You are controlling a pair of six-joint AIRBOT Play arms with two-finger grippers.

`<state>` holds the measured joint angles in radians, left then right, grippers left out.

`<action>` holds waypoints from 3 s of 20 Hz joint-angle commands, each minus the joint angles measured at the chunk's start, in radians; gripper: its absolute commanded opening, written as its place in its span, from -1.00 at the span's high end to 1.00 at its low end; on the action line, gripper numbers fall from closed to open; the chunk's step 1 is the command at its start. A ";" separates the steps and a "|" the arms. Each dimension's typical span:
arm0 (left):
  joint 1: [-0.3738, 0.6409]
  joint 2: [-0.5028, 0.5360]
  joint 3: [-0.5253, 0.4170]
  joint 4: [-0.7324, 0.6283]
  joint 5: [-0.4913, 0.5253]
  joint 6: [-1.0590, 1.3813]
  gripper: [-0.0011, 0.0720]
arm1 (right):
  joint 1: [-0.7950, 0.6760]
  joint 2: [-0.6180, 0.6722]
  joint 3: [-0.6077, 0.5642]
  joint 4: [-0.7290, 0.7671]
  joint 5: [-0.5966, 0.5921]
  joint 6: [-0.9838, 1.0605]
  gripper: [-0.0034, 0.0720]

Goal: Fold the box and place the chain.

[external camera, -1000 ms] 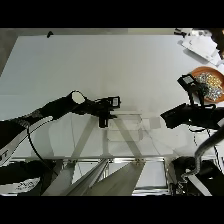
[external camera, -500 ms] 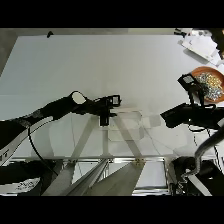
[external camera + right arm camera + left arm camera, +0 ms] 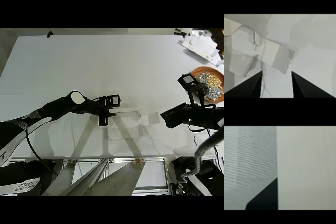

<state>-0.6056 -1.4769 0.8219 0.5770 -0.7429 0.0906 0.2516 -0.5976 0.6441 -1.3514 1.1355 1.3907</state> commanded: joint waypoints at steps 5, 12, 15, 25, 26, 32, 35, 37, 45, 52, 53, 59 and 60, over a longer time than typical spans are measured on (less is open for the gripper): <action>0.000 0.002 0.001 0.030 -0.093 0.003 0.59 | 0.000 0.001 0.000 0.000 0.001 0.000 -0.16; -0.001 -0.017 0.001 0.068 -0.132 0.001 0.57 | 0.000 0.001 0.000 0.000 0.002 0.000 -0.16; -0.001 -0.046 0.001 0.098 -0.174 -0.002 0.94 | 0.000 0.001 0.000 0.000 0.001 0.000 -0.16; -0.001 0.017 0.001 0.093 0.040 -0.040 0.97 | 0.000 0.001 0.000 -0.003 0.001 0.000 -0.16; -0.001 0.021 0.001 0.093 0.048 -0.040 0.97 | 0.000 0.001 0.000 -0.003 0.000 0.000 -0.16; -0.001 0.021 0.001 0.088 0.055 -0.100 0.97 | 0.000 0.001 0.000 -0.003 0.000 0.000 -0.16; -0.001 0.021 0.001 0.086 0.058 -0.152 0.97 | 0.000 0.001 0.000 -0.003 0.000 0.000 -0.16; -0.001 0.021 0.001 0.086 0.058 -0.151 0.97 | 0.000 0.001 0.000 -0.003 0.000 0.000 -0.16; -0.001 -0.024 0.001 0.091 0.019 -0.139 0.96 | 0.000 0.001 0.000 -0.003 0.000 0.000 -0.16; -0.001 -0.024 0.001 0.090 -0.035 -0.061 0.96 | 0.000 0.001 0.000 -0.007 -0.002 0.000 -0.16; -0.001 -0.024 0.001 0.090 -0.051 -0.061 0.96 | 0.000 0.001 0.000 -0.007 -0.003 0.000 -0.16; -0.001 -0.024 0.001 0.091 -0.045 -0.060 0.77 | 0.000 0.001 0.000 -0.007 -0.003 0.000 -0.16; -0.001 -0.024 0.001 0.091 -0.039 -0.060 0.77 | 0.000 0.001 0.000 -0.007 -0.003 0.000 -0.16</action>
<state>-0.6067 -1.5024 0.8219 0.6762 -0.7940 0.0250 0.2516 -0.5972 0.6441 -1.3582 1.1320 1.3907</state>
